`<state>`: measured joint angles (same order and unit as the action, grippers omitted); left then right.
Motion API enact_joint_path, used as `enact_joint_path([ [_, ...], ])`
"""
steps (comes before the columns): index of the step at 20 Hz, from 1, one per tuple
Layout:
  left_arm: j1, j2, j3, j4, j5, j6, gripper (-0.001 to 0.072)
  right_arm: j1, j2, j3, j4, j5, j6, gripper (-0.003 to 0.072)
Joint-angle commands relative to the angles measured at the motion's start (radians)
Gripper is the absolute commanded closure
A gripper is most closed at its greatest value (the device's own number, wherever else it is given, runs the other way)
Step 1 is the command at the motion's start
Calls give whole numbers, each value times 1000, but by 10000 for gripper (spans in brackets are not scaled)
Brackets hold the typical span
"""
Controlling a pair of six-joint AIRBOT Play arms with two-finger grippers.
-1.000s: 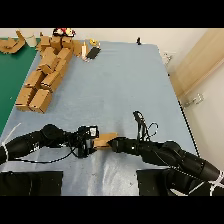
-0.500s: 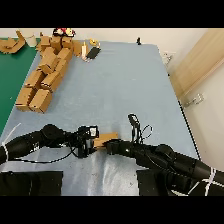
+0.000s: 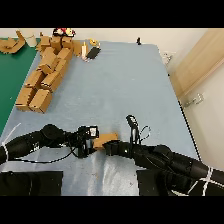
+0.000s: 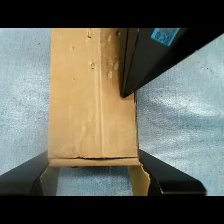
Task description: Fold the box.
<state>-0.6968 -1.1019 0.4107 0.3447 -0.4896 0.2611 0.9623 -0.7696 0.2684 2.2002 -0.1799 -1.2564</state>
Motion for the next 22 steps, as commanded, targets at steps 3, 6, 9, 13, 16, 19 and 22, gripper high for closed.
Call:
enact_joint_path([
  [3,0,0,1,0,0,0,112,4,-27,-1,0,-5,2,688],
  [6,0,0,1,0,0,0,112,4,-24,0,0,-5,3,688],
  [9,0,0,1,0,0,0,112,4,47,7,-60,-10,0,687],
  [13,0,0,1,0,0,0,112,-112,194,39,-220,-219,40,686],
  [16,0,0,1,0,0,0,112,-277,256,108,-467,-479,198,685],
  [19,0,0,1,0,0,0,112,-441,240,193,-671,-671,326,685],
  [22,0,0,1,0,0,0,112,-584,132,277,-682,-869,312,685],
])
